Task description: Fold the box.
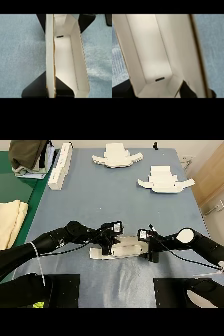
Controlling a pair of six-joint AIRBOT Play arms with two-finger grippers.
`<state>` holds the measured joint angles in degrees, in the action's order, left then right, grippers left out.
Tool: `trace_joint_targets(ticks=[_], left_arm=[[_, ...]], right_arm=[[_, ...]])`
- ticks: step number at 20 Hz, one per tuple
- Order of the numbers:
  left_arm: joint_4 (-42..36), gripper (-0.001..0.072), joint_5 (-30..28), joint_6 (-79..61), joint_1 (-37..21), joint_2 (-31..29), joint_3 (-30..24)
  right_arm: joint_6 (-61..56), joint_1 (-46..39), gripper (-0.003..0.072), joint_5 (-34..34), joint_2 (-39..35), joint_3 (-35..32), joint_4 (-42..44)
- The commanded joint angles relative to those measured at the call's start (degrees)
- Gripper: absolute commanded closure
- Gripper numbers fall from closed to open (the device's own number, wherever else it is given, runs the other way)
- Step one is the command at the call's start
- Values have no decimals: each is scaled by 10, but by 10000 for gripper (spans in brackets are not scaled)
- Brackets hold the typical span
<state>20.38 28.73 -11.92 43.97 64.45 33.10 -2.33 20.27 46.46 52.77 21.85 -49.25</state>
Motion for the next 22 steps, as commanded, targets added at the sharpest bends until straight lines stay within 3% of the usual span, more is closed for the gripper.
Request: trace_joint_targets(ticks=[1, 8, 10, 22], left_arm=[[0, 694, -1, 0, 0, 0, 0], [0, 693, -1, 0, 0, 0, 0], [0, 694, -1, 0, 0, 0, 0], [0, 694, -1, 0, 0, 0, 0]], right_arm=[[9, 1, 54, 1, 0, 0, 7], [8, 1, 27, 14, -3, 0, 34], [1, -1, -26, 14, -5, 0, 37], [50, -3, -31, 47, -14, 23, 17]])
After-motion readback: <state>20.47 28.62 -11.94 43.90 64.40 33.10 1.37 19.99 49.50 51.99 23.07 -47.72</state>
